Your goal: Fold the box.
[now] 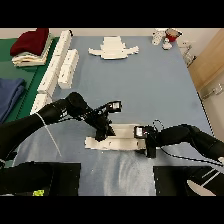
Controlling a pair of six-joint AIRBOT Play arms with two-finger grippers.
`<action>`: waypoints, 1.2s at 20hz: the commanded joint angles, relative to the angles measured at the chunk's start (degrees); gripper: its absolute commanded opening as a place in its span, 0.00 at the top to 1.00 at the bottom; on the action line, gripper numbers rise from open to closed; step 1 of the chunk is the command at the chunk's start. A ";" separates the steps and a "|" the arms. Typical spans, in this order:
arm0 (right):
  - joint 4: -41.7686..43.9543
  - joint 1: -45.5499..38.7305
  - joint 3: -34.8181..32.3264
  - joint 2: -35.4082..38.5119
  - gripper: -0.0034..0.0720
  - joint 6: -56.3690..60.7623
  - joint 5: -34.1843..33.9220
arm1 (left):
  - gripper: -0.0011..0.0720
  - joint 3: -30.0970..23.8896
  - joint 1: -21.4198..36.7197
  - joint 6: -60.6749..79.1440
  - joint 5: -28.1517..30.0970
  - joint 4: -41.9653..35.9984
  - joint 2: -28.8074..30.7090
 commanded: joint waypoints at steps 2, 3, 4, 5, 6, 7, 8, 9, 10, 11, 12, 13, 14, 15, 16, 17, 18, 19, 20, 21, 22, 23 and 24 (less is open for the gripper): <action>-0.20 0.57 -0.39 -0.07 0.10 -0.02 1.99 | 0.97 0.04 -0.02 0.02 0.00 0.02 0.02; -0.22 0.57 -0.39 -0.09 0.10 -0.02 1.99 | 0.97 0.04 -0.02 0.02 0.00 0.02 0.02; -0.35 0.57 -0.39 -0.09 0.10 -0.02 2.01 | 0.97 0.04 -0.02 0.02 0.00 0.02 0.02; -0.79 0.57 -0.42 -0.11 0.18 -0.02 2.01 | 0.97 0.04 -0.02 0.02 0.00 0.02 0.02; -1.29 0.57 -0.61 -0.20 0.33 -0.02 2.01 | 0.97 0.04 -0.02 0.02 0.02 0.02 0.02; -1.81 0.57 -0.85 -0.20 0.35 -0.02 2.03 | 0.97 0.04 -0.02 0.02 0.00 0.02 0.02; -2.16 0.57 -0.98 -0.20 0.36 -0.02 2.01 | 0.97 0.07 -0.02 0.02 0.00 0.02 0.02; -2.45 0.57 -0.98 -0.20 0.36 -0.02 2.03 | 0.97 0.04 -0.02 0.02 0.00 0.02 0.02; -2.62 0.57 -0.98 -0.20 0.36 -0.02 2.03 | 0.97 0.04 -0.02 0.02 0.00 0.02 0.02; -2.69 0.57 -0.98 -0.20 0.36 -0.02 2.03 | 0.97 0.04 -0.02 0.02 0.00 0.02 0.02; -2.75 0.57 -0.96 -0.20 0.36 -0.02 2.03 | 0.97 0.04 -0.02 0.02 0.02 0.02 0.02; -2.75 0.57 -0.96 -0.17 0.36 -0.02 2.03 | 0.97 0.04 -0.02 0.02 0.00 0.02 0.02; -2.73 0.57 -0.94 -0.17 0.36 -0.02 2.05 | 0.97 0.04 -0.02 0.02 0.00 0.02 0.02; -2.75 0.57 -0.90 -0.17 0.36 -0.02 2.05 | 0.97 0.04 -0.02 0.02 0.00 0.02 0.00; -2.75 0.57 -0.90 -0.17 0.36 -0.02 2.01 | 0.97 0.04 -0.02 0.02 0.00 0.02 0.02; -2.75 0.57 -0.90 -0.17 0.36 -0.02 1.99 | 0.97 0.04 -0.02 0.02 0.00 0.02 0.02; -2.75 0.57 -0.90 -0.20 0.36 -0.02 1.95 | 0.97 0.04 -0.02 0.02 0.00 0.02 0.02; -2.75 0.57 -0.92 -0.20 0.36 -0.02 1.97 | 0.97 0.04 -0.02 0.02 0.00 0.02 0.02; -2.75 0.57 -0.90 -0.20 0.36 -0.02 1.97 | 0.97 0.04 -0.02 0.02 0.00 0.02 0.02; -2.75 0.57 -0.90 -0.20 0.36 -0.02 1.97 | 0.97 0.04 -0.02 0.02 0.02 0.02 0.02; -2.75 0.57 -0.90 -0.20 0.36 -0.02 1.97 | 0.97 0.07 -0.02 0.02 0.02 0.02 0.02; -2.75 0.57 -0.90 -0.20 0.36 -0.02 1.97 | 0.97 0.04 -0.02 0.02 0.00 0.02 0.02; -2.75 0.57 -0.90 -0.20 0.36 -0.02 1.97 | 0.97 0.07 -0.02 0.02 0.00 0.02 0.02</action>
